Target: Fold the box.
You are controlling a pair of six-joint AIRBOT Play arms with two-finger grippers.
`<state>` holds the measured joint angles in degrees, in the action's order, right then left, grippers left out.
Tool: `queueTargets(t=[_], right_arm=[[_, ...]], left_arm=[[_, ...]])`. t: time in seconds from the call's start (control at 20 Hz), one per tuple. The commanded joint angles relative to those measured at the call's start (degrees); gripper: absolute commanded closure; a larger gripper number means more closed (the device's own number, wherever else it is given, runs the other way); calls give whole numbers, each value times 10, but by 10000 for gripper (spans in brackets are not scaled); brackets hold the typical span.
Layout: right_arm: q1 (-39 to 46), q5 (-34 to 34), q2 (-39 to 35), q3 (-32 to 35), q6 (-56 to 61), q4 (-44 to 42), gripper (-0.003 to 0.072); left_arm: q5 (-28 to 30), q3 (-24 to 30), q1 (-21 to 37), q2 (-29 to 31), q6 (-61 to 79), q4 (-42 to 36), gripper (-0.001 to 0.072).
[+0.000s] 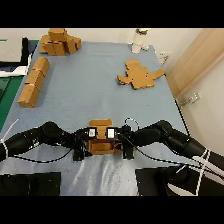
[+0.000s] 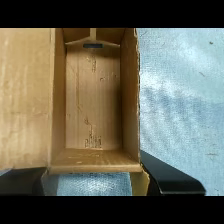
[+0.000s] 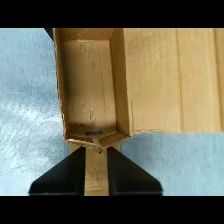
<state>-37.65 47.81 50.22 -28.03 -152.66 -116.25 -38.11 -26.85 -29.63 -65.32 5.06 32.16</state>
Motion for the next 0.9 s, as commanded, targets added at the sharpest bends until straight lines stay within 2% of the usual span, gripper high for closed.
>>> queueTargets(t=[0.0,0.3,0.35,0.4,0.45,0.7,0.75,0.8,0.85], right_arm=[[-12,-16,14,1,-9,-12,536],[-51,-73,44,1,-9,-12,520],[-56,-82,46,1,-9,-14,354],[-57,-83,48,1,-9,-21,132],[-57,-82,50,1,-9,-26,92],[-57,-76,52,1,-6,-25,112],[-56,-73,50,0,3,-20,162],[-55,-62,47,-2,24,-3,301],[-55,-42,40,-9,76,38,405]], left_arm=[[0,0,0,0,0,0,308],[0,0,0,0,0,0,308],[0,0,0,0,0,0,308],[0,0,0,0,0,0,308],[0,0,0,0,0,0,308],[0,0,0,0,0,0,308],[0,0,0,0,0,0,308],[0,0,0,0,0,0,308],[0,0,0,0,0,0,308]])
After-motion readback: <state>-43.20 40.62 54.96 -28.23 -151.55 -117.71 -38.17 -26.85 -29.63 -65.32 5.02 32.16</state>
